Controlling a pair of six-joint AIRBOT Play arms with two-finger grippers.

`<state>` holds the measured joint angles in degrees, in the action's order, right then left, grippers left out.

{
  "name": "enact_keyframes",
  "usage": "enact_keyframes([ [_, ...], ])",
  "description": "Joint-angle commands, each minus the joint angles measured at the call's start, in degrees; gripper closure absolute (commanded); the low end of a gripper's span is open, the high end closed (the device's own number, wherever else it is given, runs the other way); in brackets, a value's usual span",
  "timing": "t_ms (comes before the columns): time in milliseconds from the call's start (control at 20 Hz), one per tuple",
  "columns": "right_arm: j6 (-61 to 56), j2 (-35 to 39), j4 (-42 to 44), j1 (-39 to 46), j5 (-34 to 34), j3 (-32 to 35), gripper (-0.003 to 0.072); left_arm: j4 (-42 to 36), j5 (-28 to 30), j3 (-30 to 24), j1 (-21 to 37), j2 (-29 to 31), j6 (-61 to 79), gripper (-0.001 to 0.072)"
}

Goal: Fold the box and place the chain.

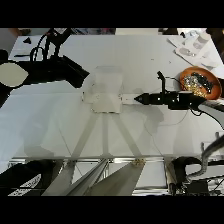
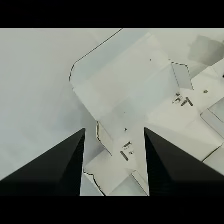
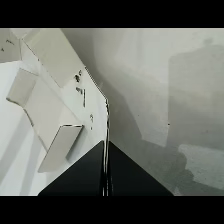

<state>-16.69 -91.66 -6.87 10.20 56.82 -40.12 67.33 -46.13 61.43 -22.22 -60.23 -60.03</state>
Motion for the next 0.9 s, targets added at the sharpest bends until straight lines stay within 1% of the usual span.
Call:
enact_keyframes([
  [0,0.09,0.0,-0.15,-0.07,-0.02,0.02,0.0677,0.0,0.0,0.07,-0.02,0.0,0.02,0.0314],
  [350,0.09,0.0,-0.15,-0.07,-0.02,0.02,0.0677,-0.04,0.13,0.07,-0.02,0.0,0.0,0.0314],
  [550,0.09,0.0,-0.15,-0.07,-0.02,0.02,0.0677,-3.3,0.48,0.07,-0.02,0.0,0.0,0.0314],
  [850,0.09,0.0,-0.15,-0.07,-0.02,0.02,0.0677,-4.11,0.24,0.07,-0.02,0.0,-0.83,0.0315],
])
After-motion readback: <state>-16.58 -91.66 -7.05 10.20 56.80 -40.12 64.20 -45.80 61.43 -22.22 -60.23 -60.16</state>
